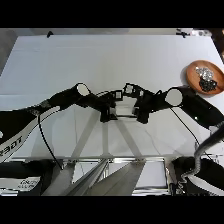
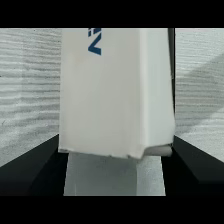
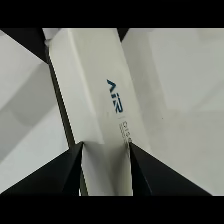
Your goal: Fold the box and place the chain.
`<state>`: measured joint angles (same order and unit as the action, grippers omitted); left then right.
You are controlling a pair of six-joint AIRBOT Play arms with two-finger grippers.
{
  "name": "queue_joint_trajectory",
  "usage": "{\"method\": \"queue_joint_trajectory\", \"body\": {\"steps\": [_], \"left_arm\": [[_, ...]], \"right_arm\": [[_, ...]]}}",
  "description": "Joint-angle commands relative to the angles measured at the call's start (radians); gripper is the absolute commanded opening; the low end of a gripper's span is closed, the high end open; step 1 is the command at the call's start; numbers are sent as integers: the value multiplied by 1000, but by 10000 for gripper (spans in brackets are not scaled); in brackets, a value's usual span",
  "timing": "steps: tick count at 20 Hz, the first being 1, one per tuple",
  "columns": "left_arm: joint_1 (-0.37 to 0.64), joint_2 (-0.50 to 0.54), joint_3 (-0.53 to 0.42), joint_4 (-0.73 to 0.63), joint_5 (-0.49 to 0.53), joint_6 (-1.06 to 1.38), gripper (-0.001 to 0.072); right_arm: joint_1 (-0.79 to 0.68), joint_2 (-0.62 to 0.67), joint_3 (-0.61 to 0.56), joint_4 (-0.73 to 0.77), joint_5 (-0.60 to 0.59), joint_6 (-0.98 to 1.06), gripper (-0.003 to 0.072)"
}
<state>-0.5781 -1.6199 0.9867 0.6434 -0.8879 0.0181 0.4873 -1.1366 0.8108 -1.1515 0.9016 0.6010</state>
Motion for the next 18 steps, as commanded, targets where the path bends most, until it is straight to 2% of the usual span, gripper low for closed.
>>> {"method": "queue_joint_trajectory", "body": {"steps": [1,6,8,13,18], "left_arm": [[1,1,0,0,0,-1,495],[1,1,0,0,0,-1,495],[1,1,0,0,0,-1,495],[1,1,0,0,0,-1,495],[1,1,0,0,0,-1,495]], "right_arm": [[32,-1,-1,-1,-13,5,300],[34,-1,-1,-1,-3,31,294],[34,-1,-2,0,-4,32,233],[34,-1,-49,0,-53,68,225],[34,2,-49,0,-65,79,225]]}}
